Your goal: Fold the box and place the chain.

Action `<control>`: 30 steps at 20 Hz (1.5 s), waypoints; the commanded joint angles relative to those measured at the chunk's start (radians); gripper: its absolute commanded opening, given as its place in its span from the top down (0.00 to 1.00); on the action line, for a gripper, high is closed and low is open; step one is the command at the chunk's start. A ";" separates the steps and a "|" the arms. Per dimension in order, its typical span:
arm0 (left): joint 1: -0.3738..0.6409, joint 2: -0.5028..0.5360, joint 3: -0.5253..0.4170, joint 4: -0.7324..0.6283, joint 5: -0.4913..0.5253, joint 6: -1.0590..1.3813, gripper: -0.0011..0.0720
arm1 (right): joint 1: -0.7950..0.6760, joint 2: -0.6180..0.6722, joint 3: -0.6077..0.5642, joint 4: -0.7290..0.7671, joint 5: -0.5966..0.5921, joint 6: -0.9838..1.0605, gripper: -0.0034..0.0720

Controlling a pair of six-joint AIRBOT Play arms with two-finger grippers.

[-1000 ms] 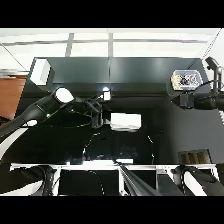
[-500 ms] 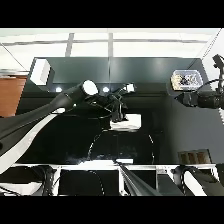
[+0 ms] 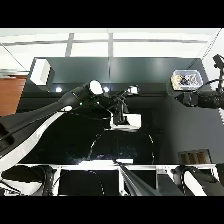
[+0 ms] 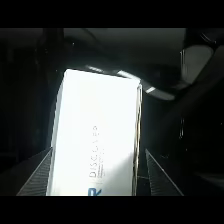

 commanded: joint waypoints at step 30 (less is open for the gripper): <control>0.627 0.338 -0.214 0.738 -0.181 -0.874 0.59 | 0.000 0.000 0.001 -0.001 -0.014 0.000 0.94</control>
